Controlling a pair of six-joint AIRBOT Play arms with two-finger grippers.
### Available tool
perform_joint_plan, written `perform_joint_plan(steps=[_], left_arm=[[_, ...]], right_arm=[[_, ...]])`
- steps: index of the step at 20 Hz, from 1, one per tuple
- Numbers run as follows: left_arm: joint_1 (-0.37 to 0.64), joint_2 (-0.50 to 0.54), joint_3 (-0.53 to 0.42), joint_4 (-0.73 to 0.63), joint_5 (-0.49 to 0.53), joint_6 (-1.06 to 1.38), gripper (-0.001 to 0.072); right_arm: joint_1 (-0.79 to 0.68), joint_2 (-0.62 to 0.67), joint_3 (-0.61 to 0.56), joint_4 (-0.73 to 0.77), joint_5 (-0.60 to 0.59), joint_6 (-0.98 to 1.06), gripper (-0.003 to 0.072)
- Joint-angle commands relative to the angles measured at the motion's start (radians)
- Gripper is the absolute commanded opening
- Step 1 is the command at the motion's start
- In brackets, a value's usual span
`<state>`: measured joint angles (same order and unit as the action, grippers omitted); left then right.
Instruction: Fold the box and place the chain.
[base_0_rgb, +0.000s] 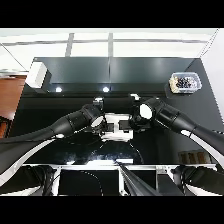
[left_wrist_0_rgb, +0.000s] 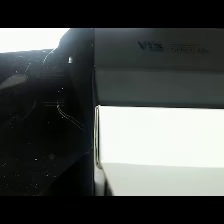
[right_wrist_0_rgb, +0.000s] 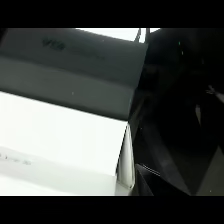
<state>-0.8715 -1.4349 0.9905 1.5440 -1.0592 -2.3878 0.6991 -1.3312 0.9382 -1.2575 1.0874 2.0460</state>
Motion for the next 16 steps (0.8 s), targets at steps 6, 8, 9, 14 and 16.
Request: perform_joint_plan(steps=[6, 8, 9, 14, 16], left_arm=[[0.001, 0.000, 0.001, 0.000, 0.004, 0.001, 0.0026], [0.001, 0.000, 0.001, 0.000, 0.004, 0.001, 0.0026], [0.001, 0.000, 0.001, 0.000, 0.004, 0.001, 0.0026], [0.001, 0.000, 0.001, -0.001, 0.004, 0.001, 0.0025], [0.001, 0.000, 0.001, 0.000, 0.004, 0.001, 0.0026]], right_arm=[[-0.047, 0.001, 0.001, 0.064, 0.057, -0.076, 0.0440], [-0.042, 0.000, 0.001, 0.079, 0.032, -0.074, 0.0440], [-0.042, 0.000, 0.001, 0.084, 0.014, -0.065, 0.0439], [-0.042, 0.000, 0.001, 0.091, 0.000, -0.037, 0.0349], [-0.042, -0.001, 0.001, 0.090, -0.003, -0.027, 0.0349]])
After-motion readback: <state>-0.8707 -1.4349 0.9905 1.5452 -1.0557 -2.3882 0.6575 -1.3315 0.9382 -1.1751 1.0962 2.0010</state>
